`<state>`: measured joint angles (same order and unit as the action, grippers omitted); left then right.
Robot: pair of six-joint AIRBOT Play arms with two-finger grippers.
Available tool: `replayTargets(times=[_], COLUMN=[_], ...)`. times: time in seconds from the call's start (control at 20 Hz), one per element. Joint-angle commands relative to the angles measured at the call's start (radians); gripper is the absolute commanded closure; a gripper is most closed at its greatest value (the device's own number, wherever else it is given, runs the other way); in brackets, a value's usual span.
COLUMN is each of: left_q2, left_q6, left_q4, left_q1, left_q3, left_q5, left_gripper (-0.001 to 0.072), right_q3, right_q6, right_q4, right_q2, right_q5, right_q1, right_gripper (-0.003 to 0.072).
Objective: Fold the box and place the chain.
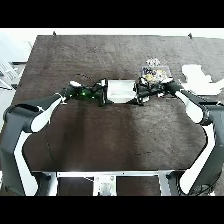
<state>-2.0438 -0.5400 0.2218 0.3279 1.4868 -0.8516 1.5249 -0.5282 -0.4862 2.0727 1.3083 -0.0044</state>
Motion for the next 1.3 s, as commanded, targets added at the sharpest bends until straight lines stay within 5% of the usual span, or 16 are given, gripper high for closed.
replayTargets(times=[0.0, 0.75, 0.9, 1.0, 1.25], left_q2=[-0.001, -0.007, -0.007, -0.007, -0.008], left_q6=[-0.003, -0.037, -0.038, -0.038, -0.037], left_q4=[-0.014, -0.045, -0.045, -0.044, -0.044], left_q1=[-0.001, 0.000, 0.000, 0.000, 0.000], left_q3=[0.004, 0.004, 0.004, 0.004, 0.004], left_q5=[-0.006, -0.015, -0.013, -0.020, -0.020], left_gripper=[-0.0002, 0.0006, 0.0212, 0.0423, 0.0421], right_q3=[0.000, 0.000, 0.000, 0.000, 0.000], right_q6=[0.000, 0.000, 0.000, 0.000, 0.000], right_q4=[0.000, 0.000, 0.000, 0.000, 0.000], right_q2=[0.000, 0.000, 0.000, 0.000, 0.000], right_q5=[0.001, 0.001, 0.001, 0.001, 0.001], right_q1=[0.001, 0.001, 0.001, 0.001, 0.001], right_gripper=[0.0110, 0.0109, 0.0109, 0.0109, 0.0110])
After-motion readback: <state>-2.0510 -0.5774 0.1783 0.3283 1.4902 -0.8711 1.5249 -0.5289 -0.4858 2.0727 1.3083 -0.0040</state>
